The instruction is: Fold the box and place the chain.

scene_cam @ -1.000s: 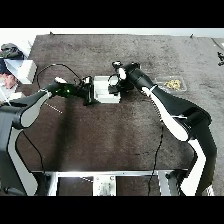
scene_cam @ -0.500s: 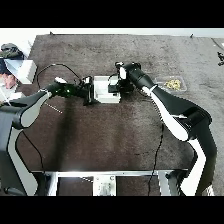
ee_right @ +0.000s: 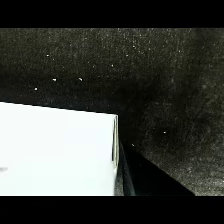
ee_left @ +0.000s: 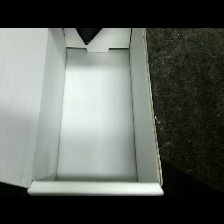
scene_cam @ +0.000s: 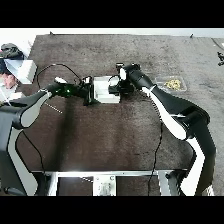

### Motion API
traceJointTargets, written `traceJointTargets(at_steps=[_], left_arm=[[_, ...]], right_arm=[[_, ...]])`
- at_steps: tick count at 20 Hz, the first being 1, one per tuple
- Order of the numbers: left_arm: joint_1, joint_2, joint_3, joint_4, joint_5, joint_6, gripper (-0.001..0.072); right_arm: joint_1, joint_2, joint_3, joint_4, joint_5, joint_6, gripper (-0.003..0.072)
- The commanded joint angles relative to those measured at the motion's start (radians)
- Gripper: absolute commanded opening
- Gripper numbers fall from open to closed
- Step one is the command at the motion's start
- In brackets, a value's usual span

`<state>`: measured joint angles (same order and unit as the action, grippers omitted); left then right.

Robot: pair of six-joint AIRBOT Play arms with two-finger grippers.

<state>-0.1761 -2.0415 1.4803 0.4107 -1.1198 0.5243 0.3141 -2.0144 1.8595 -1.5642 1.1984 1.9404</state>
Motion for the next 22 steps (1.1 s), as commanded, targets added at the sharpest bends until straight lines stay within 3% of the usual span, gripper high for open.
traceJointTargets(at_steps=[1, 7, 14, 22], left_arm=[[0.000, 0.000, 0.000, 0.000, 0.000, 0.000, 0.0366], [0.000, 0.000, 0.000, 0.000, 0.000, 0.000, 0.0366], [0.000, 0.000, 0.000, 0.000, 0.000, 0.000, 0.0366], [0.000, 0.000, 0.000, 0.000, 0.000, 0.000, 0.0366]], right_arm=[[-0.001, -0.002, 0.000, 0.013, -0.002, -0.014, 0.0243], [-0.029, -0.011, 0.004, 0.054, 0.049, -0.044, 0.0242], [-0.008, -0.069, 0.146, -0.019, 0.127, -0.044, 0.0241], [-0.002, -0.076, 0.152, -0.021, 0.169, -0.044, 0.0240]])
